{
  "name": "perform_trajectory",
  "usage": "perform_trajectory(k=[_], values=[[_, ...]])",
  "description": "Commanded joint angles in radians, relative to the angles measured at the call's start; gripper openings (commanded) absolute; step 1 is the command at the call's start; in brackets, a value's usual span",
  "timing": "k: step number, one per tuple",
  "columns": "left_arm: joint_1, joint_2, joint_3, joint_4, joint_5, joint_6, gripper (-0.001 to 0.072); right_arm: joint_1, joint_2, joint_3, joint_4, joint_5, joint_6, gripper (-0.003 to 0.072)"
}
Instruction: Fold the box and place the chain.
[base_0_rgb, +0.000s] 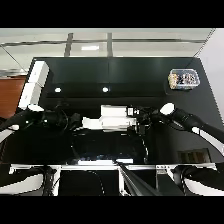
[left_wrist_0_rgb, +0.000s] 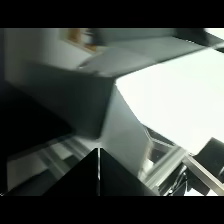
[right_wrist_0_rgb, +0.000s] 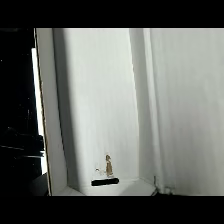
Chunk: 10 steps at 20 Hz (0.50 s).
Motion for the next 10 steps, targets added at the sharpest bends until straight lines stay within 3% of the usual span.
perform_trajectory(k=[1,7,10], values=[[-0.069,-0.035,0.015,-0.108,0.010,0.069,0.0021,0.000,-0.001,0.000,0.000,0.000,0.000,0.0408],[-0.072,-0.035,0.074,-0.101,-0.016,0.125,0.0021,0.000,-0.001,0.000,0.000,0.000,0.000,0.0409],[-0.048,-0.032,0.122,0.036,-0.064,0.111,0.0020,0.000,-0.001,0.000,0.000,0.000,0.000,0.0408]])
